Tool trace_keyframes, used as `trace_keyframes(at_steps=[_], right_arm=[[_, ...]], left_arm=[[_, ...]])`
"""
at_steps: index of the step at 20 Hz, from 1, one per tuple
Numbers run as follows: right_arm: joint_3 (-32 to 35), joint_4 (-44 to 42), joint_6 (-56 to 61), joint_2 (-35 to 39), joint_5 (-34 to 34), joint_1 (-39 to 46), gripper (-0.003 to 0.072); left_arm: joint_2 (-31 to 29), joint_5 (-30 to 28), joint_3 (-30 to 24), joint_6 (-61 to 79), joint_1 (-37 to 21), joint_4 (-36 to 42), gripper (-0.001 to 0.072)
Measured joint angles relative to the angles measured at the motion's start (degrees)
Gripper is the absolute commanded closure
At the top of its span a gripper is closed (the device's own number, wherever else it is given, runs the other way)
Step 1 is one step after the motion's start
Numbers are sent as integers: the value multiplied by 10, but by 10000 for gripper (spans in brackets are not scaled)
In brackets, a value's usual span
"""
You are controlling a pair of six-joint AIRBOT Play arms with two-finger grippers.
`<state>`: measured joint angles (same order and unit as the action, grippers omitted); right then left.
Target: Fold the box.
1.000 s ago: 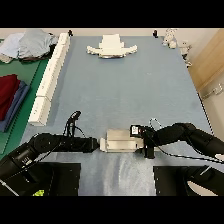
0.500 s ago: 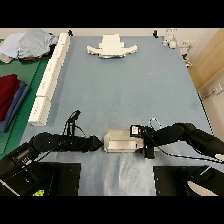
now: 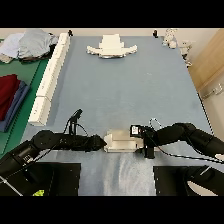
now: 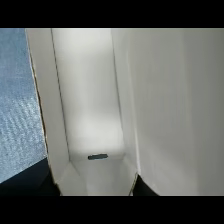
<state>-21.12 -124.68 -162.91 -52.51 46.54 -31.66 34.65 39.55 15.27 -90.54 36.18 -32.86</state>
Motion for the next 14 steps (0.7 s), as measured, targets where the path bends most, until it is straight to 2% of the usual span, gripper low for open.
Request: trace_keyframes(at_steps=[3,6,11,14], right_arm=[[0,0,0,0,0,0,178],[0,0,0,0,0,0,178],[0,0,0,0,0,0,178],[0,0,0,0,0,0,178]], left_arm=[[42,5,30,-11,20,-14,399],[96,8,71,-66,57,-65,399],[170,25,156,-231,127,-224,400],[213,63,210,-325,162,-319,400]])
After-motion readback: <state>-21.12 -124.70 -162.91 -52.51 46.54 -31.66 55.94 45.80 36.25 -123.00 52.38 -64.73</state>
